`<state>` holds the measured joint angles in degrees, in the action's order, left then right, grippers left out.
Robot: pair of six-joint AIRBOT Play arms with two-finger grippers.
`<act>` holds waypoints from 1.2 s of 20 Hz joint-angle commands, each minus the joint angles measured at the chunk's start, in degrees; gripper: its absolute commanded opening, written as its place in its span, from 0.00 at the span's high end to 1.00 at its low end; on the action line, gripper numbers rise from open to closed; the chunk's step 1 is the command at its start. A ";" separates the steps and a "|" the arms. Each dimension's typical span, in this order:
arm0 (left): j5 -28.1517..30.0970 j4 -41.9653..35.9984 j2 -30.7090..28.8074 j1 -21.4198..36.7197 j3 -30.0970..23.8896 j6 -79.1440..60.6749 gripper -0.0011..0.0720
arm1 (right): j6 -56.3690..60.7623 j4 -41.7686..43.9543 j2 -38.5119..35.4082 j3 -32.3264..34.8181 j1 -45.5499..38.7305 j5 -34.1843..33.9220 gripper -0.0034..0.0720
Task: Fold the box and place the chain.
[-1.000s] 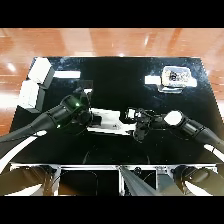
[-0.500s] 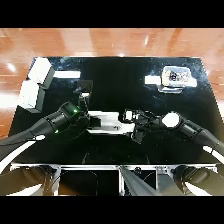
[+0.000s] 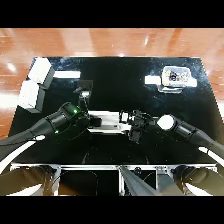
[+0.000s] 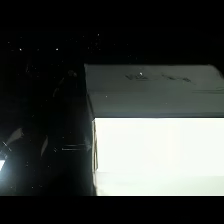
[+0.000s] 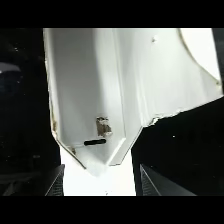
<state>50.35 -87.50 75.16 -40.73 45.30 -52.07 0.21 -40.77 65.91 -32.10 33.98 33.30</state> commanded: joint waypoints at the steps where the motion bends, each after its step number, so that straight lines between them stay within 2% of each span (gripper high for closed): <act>1: -0.02 -0.28 0.02 0.00 -0.04 0.02 0.95 | -0.02 0.07 0.24 -0.09 0.17 -1.03 0.24; 7: -0.02 -0.48 0.02 -0.02 -0.02 0.02 0.95 | -0.02 0.22 5.05 -3.96 1.51 -1.11 0.25; 8: -0.02 -0.70 0.02 -0.02 -0.02 0.02 0.95 | -0.02 0.22 5.68 -4.48 2.01 -1.09 0.39; 9: -0.04 -1.20 0.02 0.00 -0.02 0.00 0.95 | -0.02 0.22 5.92 -4.59 2.38 -1.11 0.61; 10: -0.04 -1.77 0.02 0.00 -0.02 0.00 0.95 | -0.02 0.20 6.01 -4.59 2.86 -1.01 0.70; 18: -0.07 -2.97 0.02 -0.02 -0.02 -0.22 0.95 | 0.00 0.44 6.27 -4.59 5.60 -2.58 0.70; 24: -0.04 -2.97 0.02 -0.02 -0.02 -0.42 0.95 | -0.02 4.17 7.52 -4.59 6.14 -4.57 0.70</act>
